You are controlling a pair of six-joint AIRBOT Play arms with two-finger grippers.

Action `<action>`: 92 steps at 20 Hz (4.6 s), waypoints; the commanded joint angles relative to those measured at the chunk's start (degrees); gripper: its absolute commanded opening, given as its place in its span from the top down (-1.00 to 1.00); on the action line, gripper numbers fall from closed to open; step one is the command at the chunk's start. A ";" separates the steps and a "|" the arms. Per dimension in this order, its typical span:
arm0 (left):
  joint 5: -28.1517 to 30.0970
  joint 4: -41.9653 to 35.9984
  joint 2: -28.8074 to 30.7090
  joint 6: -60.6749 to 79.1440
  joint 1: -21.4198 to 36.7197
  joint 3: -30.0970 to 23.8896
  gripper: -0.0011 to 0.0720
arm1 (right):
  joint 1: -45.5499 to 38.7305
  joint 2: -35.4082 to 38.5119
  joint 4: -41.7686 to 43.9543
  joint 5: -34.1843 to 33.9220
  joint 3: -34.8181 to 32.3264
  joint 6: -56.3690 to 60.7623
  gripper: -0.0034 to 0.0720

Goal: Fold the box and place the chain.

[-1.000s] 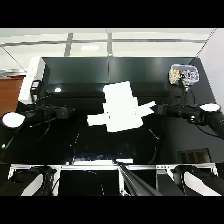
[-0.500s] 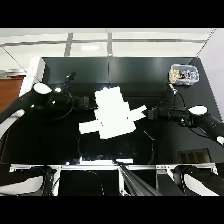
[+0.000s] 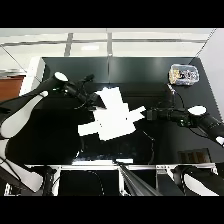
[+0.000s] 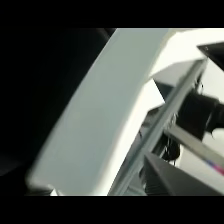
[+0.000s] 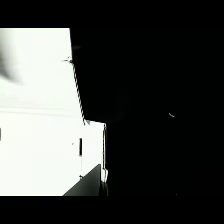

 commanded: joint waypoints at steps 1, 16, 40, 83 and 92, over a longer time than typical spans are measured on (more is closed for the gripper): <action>-13.92 2.10 -6.10 3.08 -2.08 7.50 0.09 | 0.04 0.04 -0.07 0.52 -0.04 0.00 0.88; -12.41 10.19 -2.60 8.39 -5.11 10.86 0.92 | -9.11 0.76 -29.64 16.09 12.28 12.02 -0.89; 30.23 20.09 16.52 52.43 -16.70 -16.70 0.91 | -6.49 0.57 -20.39 12.07 8.04 -16.09 -0.89; 29.99 20.11 16.50 52.43 -16.72 -16.70 0.90 | 20.94 -3.91 -28.15 8.41 6.78 -27.54 -0.89; 29.99 20.11 16.50 52.28 -16.72 -16.70 0.90 | 25.44 -3.93 -28.30 -0.39 6.10 -25.90 -0.89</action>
